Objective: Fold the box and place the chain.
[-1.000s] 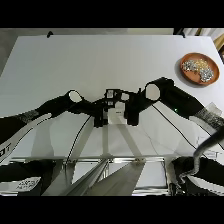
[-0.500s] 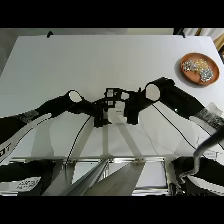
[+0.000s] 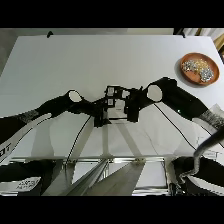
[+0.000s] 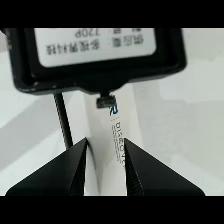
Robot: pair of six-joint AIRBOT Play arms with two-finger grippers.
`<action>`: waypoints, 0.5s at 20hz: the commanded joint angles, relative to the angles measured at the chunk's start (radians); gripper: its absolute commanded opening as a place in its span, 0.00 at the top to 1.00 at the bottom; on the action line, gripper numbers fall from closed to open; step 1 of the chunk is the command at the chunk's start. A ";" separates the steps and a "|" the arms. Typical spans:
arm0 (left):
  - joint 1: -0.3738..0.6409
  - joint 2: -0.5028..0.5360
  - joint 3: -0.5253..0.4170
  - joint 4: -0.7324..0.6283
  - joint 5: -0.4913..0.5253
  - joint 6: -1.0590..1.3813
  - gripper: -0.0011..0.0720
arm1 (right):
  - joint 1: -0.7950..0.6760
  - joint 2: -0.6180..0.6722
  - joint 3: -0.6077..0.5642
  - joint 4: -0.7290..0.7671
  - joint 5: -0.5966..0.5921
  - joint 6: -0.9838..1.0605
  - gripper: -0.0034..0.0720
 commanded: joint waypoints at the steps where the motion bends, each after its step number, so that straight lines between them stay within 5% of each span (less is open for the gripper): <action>1: 0.000 0.001 0.000 0.003 0.000 0.004 0.97 | 0.000 0.000 -0.020 0.002 -0.047 0.001 0.66; 10: 0.000 0.001 0.000 0.003 0.001 0.004 0.97 | 0.002 0.000 -0.044 0.034 -0.029 0.001 0.66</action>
